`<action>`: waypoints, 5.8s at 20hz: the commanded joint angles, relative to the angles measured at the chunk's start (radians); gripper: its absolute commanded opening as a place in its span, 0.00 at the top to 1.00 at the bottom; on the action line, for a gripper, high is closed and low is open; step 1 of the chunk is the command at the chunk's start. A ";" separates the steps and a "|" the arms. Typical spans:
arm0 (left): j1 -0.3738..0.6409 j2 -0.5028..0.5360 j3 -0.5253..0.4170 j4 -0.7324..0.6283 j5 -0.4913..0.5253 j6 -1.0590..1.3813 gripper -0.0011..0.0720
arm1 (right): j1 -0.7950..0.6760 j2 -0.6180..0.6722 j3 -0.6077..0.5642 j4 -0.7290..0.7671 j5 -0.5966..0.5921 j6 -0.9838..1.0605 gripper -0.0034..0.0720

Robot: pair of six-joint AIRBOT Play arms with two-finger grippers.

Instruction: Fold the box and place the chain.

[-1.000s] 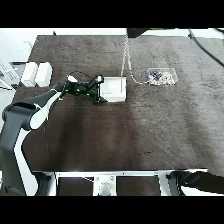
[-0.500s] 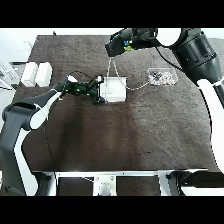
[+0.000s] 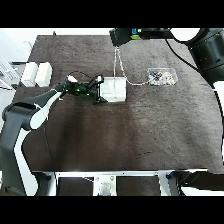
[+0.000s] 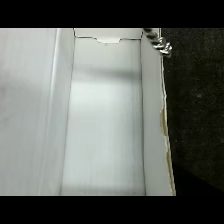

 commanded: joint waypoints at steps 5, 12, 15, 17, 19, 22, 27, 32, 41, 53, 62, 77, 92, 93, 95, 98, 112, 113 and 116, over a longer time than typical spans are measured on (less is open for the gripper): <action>0.001 0.000 0.000 0.000 0.000 0.000 0.42 | 0.000 0.010 0.002 -0.044 -0.038 0.002 0.94; 0.001 0.000 0.000 0.000 0.000 0.000 0.42 | 0.000 0.010 -0.004 -0.048 -0.029 0.001 0.94; 0.001 0.000 0.000 0.000 0.000 0.000 0.42 | 0.000 0.010 -0.004 -0.067 -0.060 0.002 0.94; 0.001 0.000 0.000 0.000 0.000 0.000 0.42 | 0.000 0.010 -0.004 -0.066 -0.059 0.002 0.94; 0.001 0.000 0.000 0.000 0.000 0.000 0.42 | 0.000 0.010 -0.005 -0.064 -0.013 0.016 0.94; 0.001 0.000 0.000 0.000 0.000 0.000 0.42 | 0.000 0.010 -0.041 -0.063 0.037 0.042 0.94; 0.001 0.000 0.000 0.000 0.000 0.000 0.42 | 0.002 0.010 -0.149 -0.063 0.036 0.108 0.94; 0.001 0.000 0.000 0.000 0.000 0.000 0.42 | 0.006 0.010 -0.213 -0.055 0.022 0.156 0.94; 0.001 0.000 0.000 0.000 0.000 0.000 0.42 | 0.008 0.030 -0.220 -0.306 0.247 0.175 0.94; 0.001 0.000 0.000 0.000 0.000 0.000 0.42 | 0.023 0.034 -0.291 -0.111 0.032 0.216 0.94; 0.001 0.000 0.000 0.000 0.001 0.000 0.42 | 0.026 -0.120 -0.505 0.006 -0.274 0.216 0.94; 0.001 0.000 0.000 0.000 0.001 0.000 0.42 | -0.203 -0.037 -0.617 -0.071 -0.198 0.223 0.55; 0.001 0.000 0.000 0.000 0.008 0.000 0.42 | -0.478 -0.229 -0.747 0.127 -0.565 0.330 0.24; 0.001 0.000 0.000 0.000 0.008 0.000 0.42 | -0.480 -0.239 -0.747 0.149 -0.591 0.322 0.24; 0.001 0.000 0.000 0.000 0.008 0.000 0.42 | -0.480 -0.257 -0.745 0.214 -0.633 0.258 0.28; 0.001 0.000 0.000 0.000 0.008 0.000 0.42 | -0.483 -0.295 -0.725 0.288 -0.651 0.195 0.37; 0.001 0.000 0.000 0.000 0.003 0.000 0.42 | -0.458 -0.060 -0.686 0.298 -0.505 0.154 0.94; 0.001 0.000 0.000 0.000 0.003 0.000 0.42 | -0.444 0.006 -0.686 0.272 -0.504 0.154 0.94; 0.001 0.000 0.000 0.000 0.004 0.000 0.42 | -0.381 0.182 -0.686 0.192 -0.505 0.154 0.94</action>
